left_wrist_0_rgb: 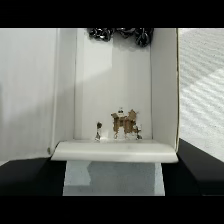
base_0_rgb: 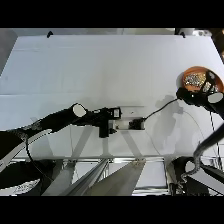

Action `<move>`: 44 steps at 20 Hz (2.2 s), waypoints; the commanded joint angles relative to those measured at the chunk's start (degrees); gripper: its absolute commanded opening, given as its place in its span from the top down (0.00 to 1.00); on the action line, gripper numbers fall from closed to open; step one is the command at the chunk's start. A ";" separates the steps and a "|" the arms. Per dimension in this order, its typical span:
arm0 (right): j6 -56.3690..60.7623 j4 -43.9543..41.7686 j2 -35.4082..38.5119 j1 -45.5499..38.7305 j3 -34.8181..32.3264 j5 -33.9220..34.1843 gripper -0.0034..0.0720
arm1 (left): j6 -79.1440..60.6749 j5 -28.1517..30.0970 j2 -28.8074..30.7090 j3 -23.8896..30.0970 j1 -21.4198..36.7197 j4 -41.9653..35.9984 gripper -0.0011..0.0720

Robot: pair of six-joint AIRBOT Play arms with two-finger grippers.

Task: Fold the box and place the chain.

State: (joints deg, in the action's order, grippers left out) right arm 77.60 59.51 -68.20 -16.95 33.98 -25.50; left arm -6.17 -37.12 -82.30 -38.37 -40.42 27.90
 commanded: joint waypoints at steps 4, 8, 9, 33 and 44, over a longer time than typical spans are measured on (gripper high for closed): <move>-0.31 2.27 0.04 -4.90 0.02 2.89 0.56 | -0.02 0.00 0.00 0.02 -0.02 0.00 0.80; -0.26 2.25 -1.11 -4.90 0.02 4.15 0.56 | -0.02 0.00 0.00 0.02 -0.02 0.00 0.80; -0.26 2.23 -1.49 -4.90 0.02 4.63 0.56 | -0.02 0.00 0.00 0.02 -0.02 0.00 0.80; -0.07 2.08 -8.02 0.15 0.02 12.41 0.94 | -0.02 0.00 0.00 0.02 -0.02 0.00 0.80; -17.97 -16.48 12.63 0.17 0.02 -22.91 0.94 | -0.02 0.00 0.00 0.02 -0.02 0.00 0.80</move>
State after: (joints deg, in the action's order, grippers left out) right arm 68.79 54.00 -61.36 -16.82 33.95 -33.95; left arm -6.20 -37.12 -82.30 -38.37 -40.42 27.90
